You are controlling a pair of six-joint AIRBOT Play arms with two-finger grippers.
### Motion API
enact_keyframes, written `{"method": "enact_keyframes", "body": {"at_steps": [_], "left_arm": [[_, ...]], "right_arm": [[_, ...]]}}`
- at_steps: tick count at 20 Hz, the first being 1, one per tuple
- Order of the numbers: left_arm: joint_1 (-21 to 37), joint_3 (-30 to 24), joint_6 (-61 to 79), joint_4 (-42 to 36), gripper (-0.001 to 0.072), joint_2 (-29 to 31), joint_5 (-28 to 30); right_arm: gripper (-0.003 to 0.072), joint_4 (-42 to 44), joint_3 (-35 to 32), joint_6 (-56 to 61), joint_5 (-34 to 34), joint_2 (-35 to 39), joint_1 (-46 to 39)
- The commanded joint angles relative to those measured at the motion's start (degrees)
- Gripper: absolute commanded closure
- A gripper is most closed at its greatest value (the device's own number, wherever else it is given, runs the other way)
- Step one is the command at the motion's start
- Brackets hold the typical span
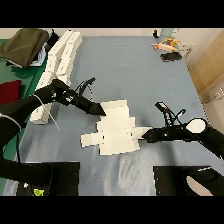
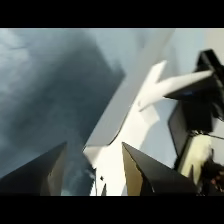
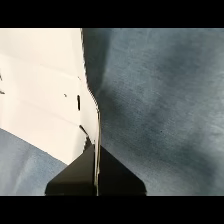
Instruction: Fold the box.
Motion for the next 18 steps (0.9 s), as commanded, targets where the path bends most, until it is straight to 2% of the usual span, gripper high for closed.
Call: {"method": "enact_keyframes", "body": {"at_steps": [1,2,11,12,13,14,17,18], "left_arm": [[0.04,2.58,6.03,-2.05,0.0384,-4.87,-7.67],[0.02,2.58,7.32,-2.08,0.0485,-5.4,-8.24],[-1.03,2.58,8.96,-2.08,0.0488,-5.66,-8.11],[-1.01,2.58,9.01,-2.1,0.0565,-5.66,-8.07],[-1.01,2.58,10.05,-2.1,0.0697,-5.66,-8.24],[-1.01,2.58,9.97,-2.12,0.0698,-5.66,-8.22],[-0.98,2.58,6.82,-2.14,0.0697,-5.64,-8.2],[-0.98,2.6,6.4,-2.29,0.0697,-5.64,-8.24]], "right_arm": [[0.0681,-1.16,-0.04,0.57,-0.28,0.04,0.07],[0.0681,-1.22,-0.04,0.57,-0.28,0.02,0.07],[0.0682,-1.31,-0.04,0.57,-0.31,0.0,0.07],[0.0681,-1.36,-0.04,0.57,-0.31,0.0,0.07],[0.068,-1.55,-0.04,0.57,-0.31,0.0,0.07],[0.0679,-1.57,-0.04,0.55,-0.31,0.0,0.07],[0.0572,-1.57,-0.02,0.55,-0.35,0.02,0.04],[0.0572,-1.81,0.02,0.55,-0.35,0.11,0.04]]}}
